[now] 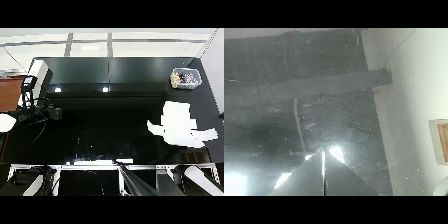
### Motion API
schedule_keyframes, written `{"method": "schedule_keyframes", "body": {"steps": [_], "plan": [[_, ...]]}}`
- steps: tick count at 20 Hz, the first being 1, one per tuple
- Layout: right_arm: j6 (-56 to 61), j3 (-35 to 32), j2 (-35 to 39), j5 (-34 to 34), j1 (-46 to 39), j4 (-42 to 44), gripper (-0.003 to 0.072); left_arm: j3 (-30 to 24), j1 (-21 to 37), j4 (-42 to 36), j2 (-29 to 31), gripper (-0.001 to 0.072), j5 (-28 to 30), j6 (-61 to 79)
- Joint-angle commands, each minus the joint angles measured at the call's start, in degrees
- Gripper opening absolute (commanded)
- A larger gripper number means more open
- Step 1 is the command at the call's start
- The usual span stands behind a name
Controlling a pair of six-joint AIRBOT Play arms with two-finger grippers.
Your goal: Fold the box and place the chain.
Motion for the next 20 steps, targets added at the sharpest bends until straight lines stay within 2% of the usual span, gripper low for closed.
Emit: {"method": "schedule_keyframes", "body": {"steps": [1,2,6,7,8,9,11,14,18,20], "plan": [[-22.4,0.2,-4.9,11.5,-6.8,9.9,0.071,0.0,0.0,0.0,0.0,0.0026,-0.1,0.0],[-25.6,0.2,-6.8,13.9,-4.6,9.3,0.0709,0.0,0.0,-0.1,0.0,0.0026,-0.1,0.0],[-25.2,0.2,-13.0,15.4,3.1,1.6,0.0708,0.0,0.0,-0.1,0.0,0.0026,-0.1,0.0],[-25.3,0.2,-13.9,15.4,4.4,0.5,0.0598,0.0,0.0,-0.1,0.0,0.0026,-0.1,0.0],[-25.6,0.2,-14.1,14.3,5.6,0.0,0.0328,0.0,0.0,-0.1,0.0,0.0026,-0.1,0.0],[-26.1,0.6,-13.9,13.6,6.4,0.2,0.0122,0.0,0.0,-0.1,0.0,0.0026,0.0,0.0],[-26.4,2.1,-13.3,14.1,8.0,2.7,0.0059,0.0,0.0,0.0,0.0,0.0026,0.0,0.0],[-26.6,3.1,-10.7,15.0,11.7,9.7,0.0057,0.0,0.0,0.0,0.0,0.0026,0.2,0.0],[-23.5,2.9,-6.7,15.5,21.6,18.3,0.0057,0.0,-0.1,-0.1,0.0,0.0026,0.5,0.0],[-23.5,0.8,-5.0,11.7,25.6,27.2,0.0057,-0.1,-0.1,-0.6,0.0,0.0026,1.9,0.0]]}}
